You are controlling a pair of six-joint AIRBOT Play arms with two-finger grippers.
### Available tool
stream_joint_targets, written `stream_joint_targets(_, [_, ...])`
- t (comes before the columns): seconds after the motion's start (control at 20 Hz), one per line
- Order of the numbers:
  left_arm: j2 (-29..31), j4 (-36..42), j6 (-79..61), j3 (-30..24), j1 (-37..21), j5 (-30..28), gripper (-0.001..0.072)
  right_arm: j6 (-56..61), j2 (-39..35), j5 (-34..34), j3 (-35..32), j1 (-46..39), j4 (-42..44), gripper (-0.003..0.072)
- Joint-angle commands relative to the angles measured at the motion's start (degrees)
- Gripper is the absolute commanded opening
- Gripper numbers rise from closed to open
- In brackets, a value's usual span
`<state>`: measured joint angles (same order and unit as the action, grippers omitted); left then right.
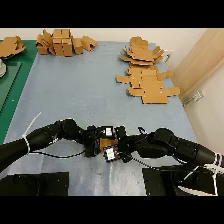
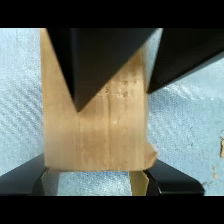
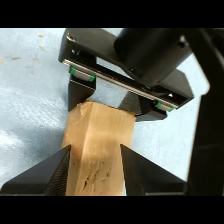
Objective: Fold the box.
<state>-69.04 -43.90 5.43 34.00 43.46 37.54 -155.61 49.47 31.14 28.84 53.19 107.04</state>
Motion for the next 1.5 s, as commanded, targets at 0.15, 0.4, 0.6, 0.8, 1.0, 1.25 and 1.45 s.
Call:
stream_joint_targets(0.15, [0.04, -0.02, -0.02, -0.02, 0.02, -0.02, 0.0531, -0.02, 0.15, -1.16, 0.00, 0.09, -1.66, 0.0396])
stream_joint_targets(0.4, [0.04, 0.00, -0.02, -0.02, 0.02, -0.02, 0.0531, 0.02, -0.02, -1.18, 0.00, 1.60, -1.68, 0.0316])
stream_joint_targets(0.6, [0.04, -0.02, -0.02, -0.02, 0.02, -0.02, 0.0531, 0.02, -0.44, -1.16, 0.02, 1.60, -1.68, 0.0218])
stream_joint_targets(0.8, [0.04, -0.02, -0.02, -0.02, 0.02, -0.02, 0.0531, 0.20, -1.75, -1.25, 0.02, 1.57, -4.22, 0.0214])
stream_joint_targets(1.0, [0.04, -0.02, -0.02, -0.02, 0.02, -0.04, 0.0531, 0.24, -3.08, -1.18, 0.13, 1.57, -5.07, 0.0214])
stream_joint_targets(1.25, [0.04, 0.00, -0.02, -0.02, 0.02, -0.02, 0.0531, 0.22, -3.56, -1.18, 0.13, 1.57, -5.29, 0.0213])
stream_joint_targets(1.45, [0.04, 0.00, -0.02, -0.02, 0.02, -0.02, 0.0531, 0.24, -3.06, -1.11, 0.11, 1.57, -5.25, 0.0212])
